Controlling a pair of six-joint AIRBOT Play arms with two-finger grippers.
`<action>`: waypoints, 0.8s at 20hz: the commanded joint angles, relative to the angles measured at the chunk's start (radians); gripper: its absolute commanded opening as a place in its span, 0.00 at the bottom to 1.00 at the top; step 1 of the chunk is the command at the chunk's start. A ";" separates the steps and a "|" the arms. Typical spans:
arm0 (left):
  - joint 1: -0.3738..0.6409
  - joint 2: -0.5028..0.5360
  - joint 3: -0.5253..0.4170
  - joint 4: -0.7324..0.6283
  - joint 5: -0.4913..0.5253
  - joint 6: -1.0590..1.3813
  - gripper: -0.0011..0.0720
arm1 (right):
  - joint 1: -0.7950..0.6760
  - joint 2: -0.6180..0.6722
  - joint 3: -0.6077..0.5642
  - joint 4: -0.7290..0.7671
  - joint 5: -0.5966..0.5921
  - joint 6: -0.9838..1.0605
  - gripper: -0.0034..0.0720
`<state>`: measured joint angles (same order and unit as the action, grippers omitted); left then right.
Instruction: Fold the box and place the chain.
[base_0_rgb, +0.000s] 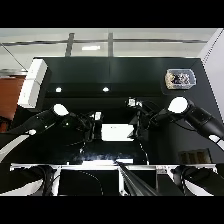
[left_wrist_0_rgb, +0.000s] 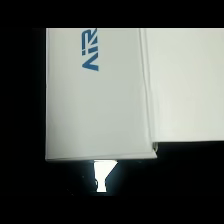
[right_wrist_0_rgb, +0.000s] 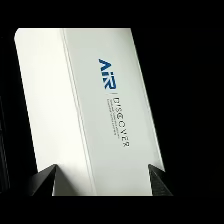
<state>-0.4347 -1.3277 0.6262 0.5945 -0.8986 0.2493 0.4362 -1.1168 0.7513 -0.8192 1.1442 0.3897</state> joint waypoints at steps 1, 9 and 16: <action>-0.001 -0.001 0.000 0.000 0.000 0.000 0.71 | 0.010 0.019 0.007 -0.003 0.032 0.016 0.97; -0.001 -0.001 0.000 0.000 0.000 0.000 0.71 | 0.068 0.019 0.002 -0.076 -0.044 0.024 0.97; -0.001 -0.001 0.000 0.000 0.000 0.000 0.72 | 0.068 0.019 0.002 -0.076 -0.125 0.060 0.97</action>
